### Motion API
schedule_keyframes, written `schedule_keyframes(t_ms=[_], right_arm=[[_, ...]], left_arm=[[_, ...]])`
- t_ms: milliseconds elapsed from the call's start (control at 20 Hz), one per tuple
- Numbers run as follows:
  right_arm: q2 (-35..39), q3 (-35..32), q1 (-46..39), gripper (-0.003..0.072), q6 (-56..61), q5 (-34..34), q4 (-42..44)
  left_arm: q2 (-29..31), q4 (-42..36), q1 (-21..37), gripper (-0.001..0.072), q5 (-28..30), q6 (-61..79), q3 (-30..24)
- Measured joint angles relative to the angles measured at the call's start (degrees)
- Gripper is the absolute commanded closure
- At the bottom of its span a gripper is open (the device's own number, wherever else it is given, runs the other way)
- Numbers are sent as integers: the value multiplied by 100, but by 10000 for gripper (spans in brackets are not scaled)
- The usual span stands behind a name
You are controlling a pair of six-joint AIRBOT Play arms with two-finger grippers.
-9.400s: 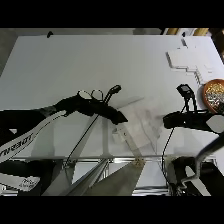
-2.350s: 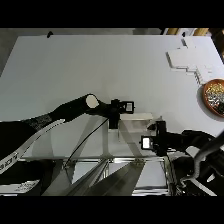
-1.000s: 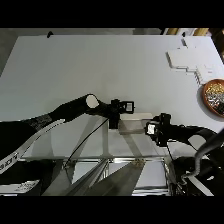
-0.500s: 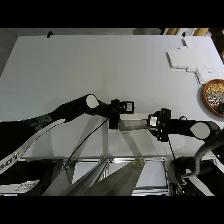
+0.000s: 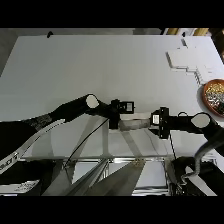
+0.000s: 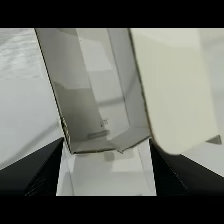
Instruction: Fold the box and place the chain.
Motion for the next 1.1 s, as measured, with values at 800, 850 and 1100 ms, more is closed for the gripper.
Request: schedule_keyframes(t_ms=[800, 850, 1100], right_arm=[[-881, 269, -85, 107, -1038, 214, 562], [-887, 334, -85, 107, -1049, 236, 527], [-957, 470, -90, 107, -1025, 310, 374]], left_arm=[[0, 9, 2, 696, 15, -2, 0], [0, 13, 2, 696, 26, -2, 0], [0, 9, 2, 696, 17, 0, 0]])
